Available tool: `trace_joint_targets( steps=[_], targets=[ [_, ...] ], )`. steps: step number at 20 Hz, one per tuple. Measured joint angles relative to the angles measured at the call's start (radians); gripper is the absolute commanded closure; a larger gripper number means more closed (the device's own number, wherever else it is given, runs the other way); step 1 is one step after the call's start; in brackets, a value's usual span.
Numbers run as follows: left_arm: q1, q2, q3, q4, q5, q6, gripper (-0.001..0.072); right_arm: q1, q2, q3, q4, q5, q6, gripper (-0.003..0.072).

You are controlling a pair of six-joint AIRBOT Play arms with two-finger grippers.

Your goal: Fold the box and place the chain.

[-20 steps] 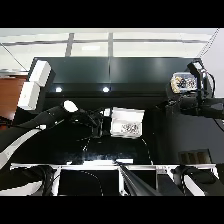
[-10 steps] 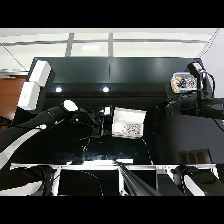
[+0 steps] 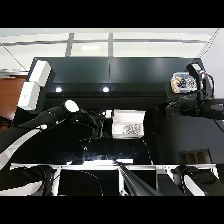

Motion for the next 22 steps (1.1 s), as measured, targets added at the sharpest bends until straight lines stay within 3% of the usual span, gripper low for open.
trace_joint_targets(
  steps=[22],
  targets=[
    [-0.027,-0.001,0.005,-0.015,0.017,-0.106,0.0004,0.0,0.0,0.0,0.0,0.003,0.0,0.0234]
  ],
)
